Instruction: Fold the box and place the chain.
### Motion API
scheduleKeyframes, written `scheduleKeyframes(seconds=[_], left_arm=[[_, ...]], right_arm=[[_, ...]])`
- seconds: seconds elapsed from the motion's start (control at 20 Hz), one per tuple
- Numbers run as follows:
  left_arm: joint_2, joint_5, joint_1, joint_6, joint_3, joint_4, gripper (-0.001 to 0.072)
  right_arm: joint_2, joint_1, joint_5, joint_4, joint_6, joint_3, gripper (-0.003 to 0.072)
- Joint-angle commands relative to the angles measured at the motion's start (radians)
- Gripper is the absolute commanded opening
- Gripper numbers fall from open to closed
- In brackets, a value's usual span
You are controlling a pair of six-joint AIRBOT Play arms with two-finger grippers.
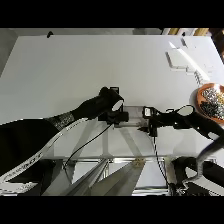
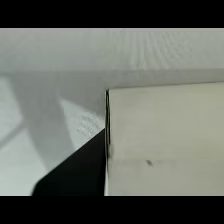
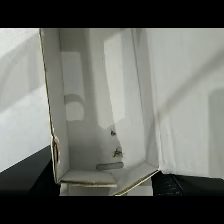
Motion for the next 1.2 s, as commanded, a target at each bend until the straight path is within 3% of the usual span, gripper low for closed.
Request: scheduleKeyframes(seconds=[0.0, 0.05, 0.4, 0.45, 0.5, 0.6, 0.75, 0.95, 1.0, 1.15], left_arm=[[0.029, -0.025, 0.006, 0.105, 0.002, -0.006, 0.0357], [0.051, -0.037, 0.016, 0.175, 0.002, -0.006, 0.0416], [0.269, -0.177, 0.142, 0.528, 0.0, -0.038, 0.0414], [0.304, -0.186, 0.165, 0.642, -0.006, -0.079, 0.0423], [0.348, -0.183, 0.193, 0.822, -0.028, -0.14, 0.0498], [0.43, -0.17, 0.265, 1.137, -0.103, -0.24, 0.0531], [0.527, -0.038, 0.389, 1.491, -0.303, -0.307, 0.0531], [0.512, 0.36, 0.471, 1.964, -0.576, -0.509, 0.0531], [0.491, 0.41, 0.462, 2.161, -0.616, -0.554, 0.0532], [0.414, 0.409, 0.412, 2.57, -0.636, -0.678, 0.0532]], right_arm=[[0.001, 0.0, 0.0, 0.0, 0.0, 0.0, 0.0399], [0.001, 0.0, 0.0, 0.0, 0.0, 0.0, 0.0399], [0.001, 0.0, 0.0, 0.0, 0.0, 0.0, 0.0399], [0.001, 0.0, 0.0, 0.0, 0.0, 0.0, 0.0399], [0.001, 0.0, 0.0, 0.0, 0.0, 0.0, 0.0399], [0.001, 0.0, 0.0, 0.0, 0.0, 0.0, 0.0399], [0.001, 0.0, 0.0, 0.0, 0.0, 0.0, 0.0399], [0.001, 0.0, 0.0, 0.0, 0.0, 0.0, 0.0399], [0.001, 0.0, 0.0, 0.0, 0.0, 0.0, 0.0399], [0.001, 0.0, 0.0, 0.0, 0.0, 0.001, 0.0399]])
